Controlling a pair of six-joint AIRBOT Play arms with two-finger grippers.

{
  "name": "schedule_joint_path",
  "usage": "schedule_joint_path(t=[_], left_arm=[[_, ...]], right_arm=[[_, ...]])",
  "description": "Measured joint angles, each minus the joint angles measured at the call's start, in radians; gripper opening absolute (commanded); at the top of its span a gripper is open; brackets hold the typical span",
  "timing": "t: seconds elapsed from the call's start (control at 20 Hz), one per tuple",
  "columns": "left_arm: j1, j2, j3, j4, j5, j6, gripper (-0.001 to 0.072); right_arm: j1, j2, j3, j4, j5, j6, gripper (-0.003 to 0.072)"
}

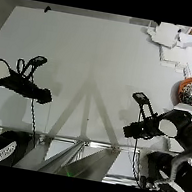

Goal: Fold the box and place the chain.

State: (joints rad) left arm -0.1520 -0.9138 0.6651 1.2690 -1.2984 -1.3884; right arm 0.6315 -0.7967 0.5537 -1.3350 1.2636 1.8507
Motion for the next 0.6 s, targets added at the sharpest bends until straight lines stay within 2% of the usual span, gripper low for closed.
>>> schedule_joint_path(t=[0.3,0.4,0.55,0.6], left_arm=[[0.0,0.0,0.0,0.0,0.0,0.0,0.0578],[0.0,0.0,0.0,0.0,0.0,0.0,0.0578],[0.0,0.0,0.0,0.0,0.0,0.0,0.0578],[0.0,0.0,0.0,0.0,0.0,0.0,0.0578]], right_arm=[[-0.008,0.0,0.009,-0.028,-0.013,-0.012,0.0021],[-0.043,0.0,0.028,-0.119,0.02,-0.015,0.0021],[-0.151,0.0,0.043,-0.351,0.126,-0.048,0.0025],[-0.197,0.0,0.045,-0.432,0.158,-0.07,0.0115]])
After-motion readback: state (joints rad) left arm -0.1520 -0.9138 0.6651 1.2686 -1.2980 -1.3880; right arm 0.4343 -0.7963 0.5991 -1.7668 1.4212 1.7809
